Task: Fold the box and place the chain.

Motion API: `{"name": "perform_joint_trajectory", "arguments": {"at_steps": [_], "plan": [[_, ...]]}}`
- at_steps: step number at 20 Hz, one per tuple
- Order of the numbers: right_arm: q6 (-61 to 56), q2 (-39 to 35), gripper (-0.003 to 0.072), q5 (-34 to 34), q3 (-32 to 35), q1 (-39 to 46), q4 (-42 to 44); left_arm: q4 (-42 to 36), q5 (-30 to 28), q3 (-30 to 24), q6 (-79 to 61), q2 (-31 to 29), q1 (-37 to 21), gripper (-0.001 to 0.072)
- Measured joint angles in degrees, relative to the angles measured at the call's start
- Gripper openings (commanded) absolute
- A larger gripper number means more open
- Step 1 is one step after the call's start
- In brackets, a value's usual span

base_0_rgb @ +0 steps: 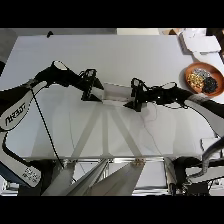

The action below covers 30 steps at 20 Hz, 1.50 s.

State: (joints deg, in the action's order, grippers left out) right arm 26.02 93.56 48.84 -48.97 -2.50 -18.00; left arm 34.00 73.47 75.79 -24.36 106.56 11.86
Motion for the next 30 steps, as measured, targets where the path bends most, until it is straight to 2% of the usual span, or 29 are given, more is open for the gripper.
{"name": "perform_joint_trajectory", "arguments": {"at_steps": [10, 20, 30], "plan": [[0.0, 0.0, 0.0443, 0.0, 0.0, 0.0, 0.0, -1.01, 1.2, -0.02, 0.37, 1.09, 0.72, 0.0698], [-0.02, 0.0, 0.0443, 0.0, 0.0, 0.0, 0.0, -4.48, -1.18, -0.02, 2.1, 2.97, 2.36, 0.0697], [0.0, 0.0, 0.0443, 0.0, 0.0, 0.0, 0.0, -2.82, -2.8, -0.02, 3.34, 2.95, 3.54, 0.0697]]}}
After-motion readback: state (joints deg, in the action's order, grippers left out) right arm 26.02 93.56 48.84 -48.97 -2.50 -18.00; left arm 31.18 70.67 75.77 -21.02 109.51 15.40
